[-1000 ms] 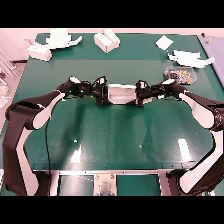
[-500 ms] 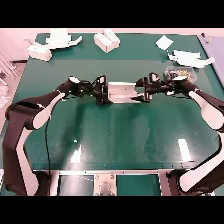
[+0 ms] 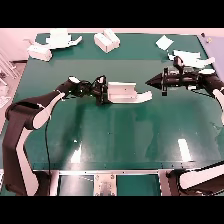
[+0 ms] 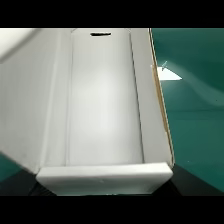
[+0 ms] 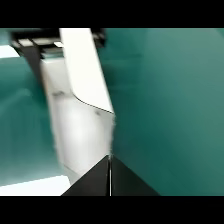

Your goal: Fold the box and place the chain.

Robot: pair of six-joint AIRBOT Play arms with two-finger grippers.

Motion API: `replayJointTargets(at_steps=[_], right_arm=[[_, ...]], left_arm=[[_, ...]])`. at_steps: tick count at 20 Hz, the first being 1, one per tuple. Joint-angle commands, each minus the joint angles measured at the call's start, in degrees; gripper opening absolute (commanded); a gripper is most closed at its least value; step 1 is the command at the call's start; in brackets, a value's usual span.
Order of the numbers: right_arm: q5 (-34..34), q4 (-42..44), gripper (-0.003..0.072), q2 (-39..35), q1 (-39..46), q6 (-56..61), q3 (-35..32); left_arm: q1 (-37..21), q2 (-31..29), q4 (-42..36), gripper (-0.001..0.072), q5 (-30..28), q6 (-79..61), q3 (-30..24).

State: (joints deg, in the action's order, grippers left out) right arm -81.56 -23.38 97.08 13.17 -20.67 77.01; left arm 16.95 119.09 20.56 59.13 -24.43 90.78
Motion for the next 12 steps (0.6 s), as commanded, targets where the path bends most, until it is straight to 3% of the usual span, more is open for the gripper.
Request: replayJointTargets(at_steps=[1, 5, 12], right_arm=[[-10.0, -0.2, 0.001, -1.1, -0.2, 9.1, 0.0], [-7.9, 0.3, 0.0009, -0.7, -5.9, 10.3, -0.5], [5.1, 0.1, 0.0009, 3.2, -12.1, 8.2, -0.6]], left_arm=[[0.0, 0.0, 0.0, 0.0545, 0.0, 0.0, 0.0], [0.0, 0.0, 0.0, 0.0545, 0.0, 0.0, 0.0], [0.0, 0.0, 0.0, 0.0545, 0.0, 0.0, 0.0]])
